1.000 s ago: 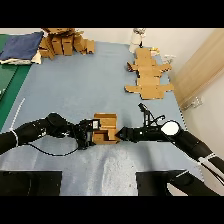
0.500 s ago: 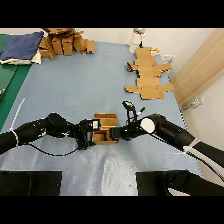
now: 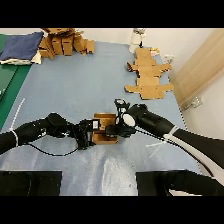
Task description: Fold the box.
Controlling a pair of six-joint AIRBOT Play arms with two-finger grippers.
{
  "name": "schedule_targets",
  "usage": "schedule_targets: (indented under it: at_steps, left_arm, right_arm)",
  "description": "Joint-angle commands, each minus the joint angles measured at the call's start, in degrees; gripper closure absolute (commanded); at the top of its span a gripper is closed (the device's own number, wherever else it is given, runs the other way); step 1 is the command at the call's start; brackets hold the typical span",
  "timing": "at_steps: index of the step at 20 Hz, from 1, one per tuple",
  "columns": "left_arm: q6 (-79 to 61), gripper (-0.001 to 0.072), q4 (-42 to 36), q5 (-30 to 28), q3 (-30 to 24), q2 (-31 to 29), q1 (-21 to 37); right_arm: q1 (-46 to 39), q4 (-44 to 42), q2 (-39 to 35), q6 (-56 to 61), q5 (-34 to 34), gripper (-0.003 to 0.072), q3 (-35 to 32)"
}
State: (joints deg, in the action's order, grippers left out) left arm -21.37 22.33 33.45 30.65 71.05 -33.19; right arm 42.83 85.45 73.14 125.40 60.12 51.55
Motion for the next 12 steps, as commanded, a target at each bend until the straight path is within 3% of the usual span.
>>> schedule_targets:
  at_steps: [1, 3, 4, 6, 8, 10, 12]
  left_arm:
    - [0.0, 0.0295, 0.0, 0.0, 0.0, 0.0, 0.0]
    - [0.0, 0.0295, 0.0, 0.0, 0.0, 0.0, 0.0]
    - [0.0, 0.0295, 0.0, 0.0, 0.0, 0.0, 0.0]
    - [0.0, 0.0295, 0.0, 0.0, 0.0, 0.0, 0.0]
    - [0.0, 0.0295, 0.0, 0.0, 0.0, 0.0, 0.0]
    - [0.0, 0.0295, 0.0, 0.0, 0.0, 0.0, 0.0]
    - [0.0, 0.0295, 0.0, 0.0, 0.0, 0.0, 0.0]
  right_arm:
    - [1.6, 1.1, 4.1, 3.9, 2.1, 0.0239, 2.6]
    - [1.6, 0.2, 5.9, 4.7, 2.4, 0.0239, 2.9]
    - [1.6, 0.1, 6.6, 4.7, 2.4, 0.0279, 2.9]
    - [1.6, 0.3, 6.9, 4.7, 2.4, 0.0501, 2.9]
    - [1.5, 1.0, 6.8, 4.7, 2.7, 0.0607, 3.4]
    - [1.6, 1.3, 6.8, 4.7, 2.8, 0.0676, 3.6]
    - [1.6, 1.2, 6.8, 4.7, 2.7, 0.0681, 3.6]
